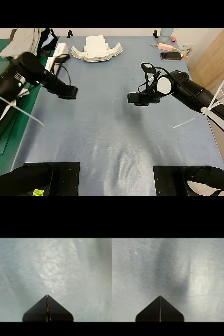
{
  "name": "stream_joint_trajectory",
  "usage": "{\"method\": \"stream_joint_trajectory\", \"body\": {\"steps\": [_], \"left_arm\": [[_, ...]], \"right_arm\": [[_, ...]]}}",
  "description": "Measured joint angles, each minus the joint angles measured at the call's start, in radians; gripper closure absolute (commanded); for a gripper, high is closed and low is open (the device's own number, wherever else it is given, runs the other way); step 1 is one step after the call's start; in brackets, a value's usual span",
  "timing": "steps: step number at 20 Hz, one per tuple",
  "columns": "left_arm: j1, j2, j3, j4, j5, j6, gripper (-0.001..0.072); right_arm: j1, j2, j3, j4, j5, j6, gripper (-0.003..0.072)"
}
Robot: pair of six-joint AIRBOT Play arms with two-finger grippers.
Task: Fold the box.
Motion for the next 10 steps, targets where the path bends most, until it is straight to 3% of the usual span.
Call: {"method": "stream_joint_trajectory", "body": {"steps": [4,10], "left_arm": [[-0.139,0.067,-0.097,0.000,0.083,-0.053,0.0696],[-0.240,0.089,-0.129,-0.002,0.118,-0.075,0.0695]], "right_arm": [[0.002,0.000,0.004,0.024,-0.007,-0.005,0.0684],[0.002,0.000,0.005,0.035,-0.009,-0.008,0.0684]]}}
